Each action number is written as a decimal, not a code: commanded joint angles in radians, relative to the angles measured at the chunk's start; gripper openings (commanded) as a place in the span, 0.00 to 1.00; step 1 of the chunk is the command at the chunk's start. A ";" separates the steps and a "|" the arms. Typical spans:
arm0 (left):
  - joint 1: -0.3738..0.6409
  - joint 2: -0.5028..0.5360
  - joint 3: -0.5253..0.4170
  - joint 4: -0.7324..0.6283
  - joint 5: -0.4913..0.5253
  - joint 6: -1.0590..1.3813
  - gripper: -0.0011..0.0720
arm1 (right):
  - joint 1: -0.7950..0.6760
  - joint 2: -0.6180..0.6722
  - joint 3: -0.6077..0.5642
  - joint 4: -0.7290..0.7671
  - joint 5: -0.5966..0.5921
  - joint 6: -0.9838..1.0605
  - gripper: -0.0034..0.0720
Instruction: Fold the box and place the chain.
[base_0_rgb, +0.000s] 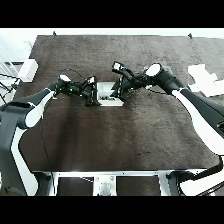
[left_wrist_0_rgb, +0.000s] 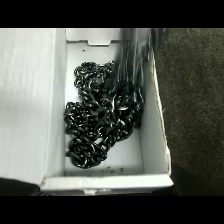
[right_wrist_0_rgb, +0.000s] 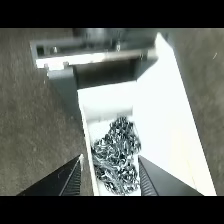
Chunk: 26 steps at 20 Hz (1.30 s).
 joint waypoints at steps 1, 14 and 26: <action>0.001 0.000 0.000 0.000 0.000 0.000 0.69 | -0.043 -0.010 0.003 -0.013 -0.010 0.102 0.60; 0.001 0.000 0.000 0.000 0.001 0.000 0.69 | -0.399 0.063 -0.187 0.099 -0.361 0.518 0.76; 0.001 0.000 0.000 0.000 0.002 0.000 0.69 | -0.357 -0.101 -0.143 0.174 -0.491 0.521 0.74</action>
